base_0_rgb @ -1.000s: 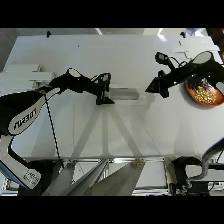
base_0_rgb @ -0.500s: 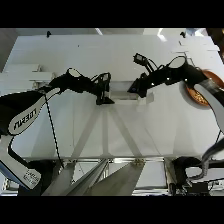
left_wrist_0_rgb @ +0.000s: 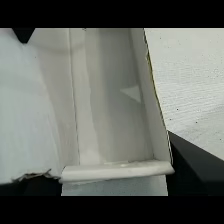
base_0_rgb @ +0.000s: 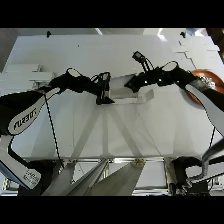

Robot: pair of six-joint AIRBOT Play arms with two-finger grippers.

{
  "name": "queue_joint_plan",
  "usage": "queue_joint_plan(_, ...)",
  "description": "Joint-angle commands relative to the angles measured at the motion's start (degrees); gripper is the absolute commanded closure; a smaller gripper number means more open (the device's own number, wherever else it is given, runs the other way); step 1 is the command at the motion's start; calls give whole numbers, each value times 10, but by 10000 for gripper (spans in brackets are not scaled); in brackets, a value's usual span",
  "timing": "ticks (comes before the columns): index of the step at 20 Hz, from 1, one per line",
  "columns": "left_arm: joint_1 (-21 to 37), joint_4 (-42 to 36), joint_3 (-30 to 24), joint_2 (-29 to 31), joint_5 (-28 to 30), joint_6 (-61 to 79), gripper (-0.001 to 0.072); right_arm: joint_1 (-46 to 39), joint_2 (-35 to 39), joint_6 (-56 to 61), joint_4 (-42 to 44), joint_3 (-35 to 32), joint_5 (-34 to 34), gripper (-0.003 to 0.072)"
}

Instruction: Fold the box and place the chain.

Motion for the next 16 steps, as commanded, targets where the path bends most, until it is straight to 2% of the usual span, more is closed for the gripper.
queue_joint_plan(1, 0, 2, 0, 0, -2, 2, 413, 0, -2, 2, -2, 0, 33, 673)
queue_joint_plan(5, 0, 2, 0, 0, -2, 2, 413, 0, 3, 2, -16, 0, 122, 673)
queue_joint_plan(9, 0, 2, 0, 0, -2, 2, 413, 0, 22, 0, -38, 0, 177, 673)
queue_joint_plan(12, 0, 2, 0, 0, -2, 2, 413, -14, 47, 0, -40, 0, 198, 674)
queue_joint_plan(16, 0, 2, 0, 0, -2, 2, 413, -60, 63, -5, -28, 0, 190, 674)
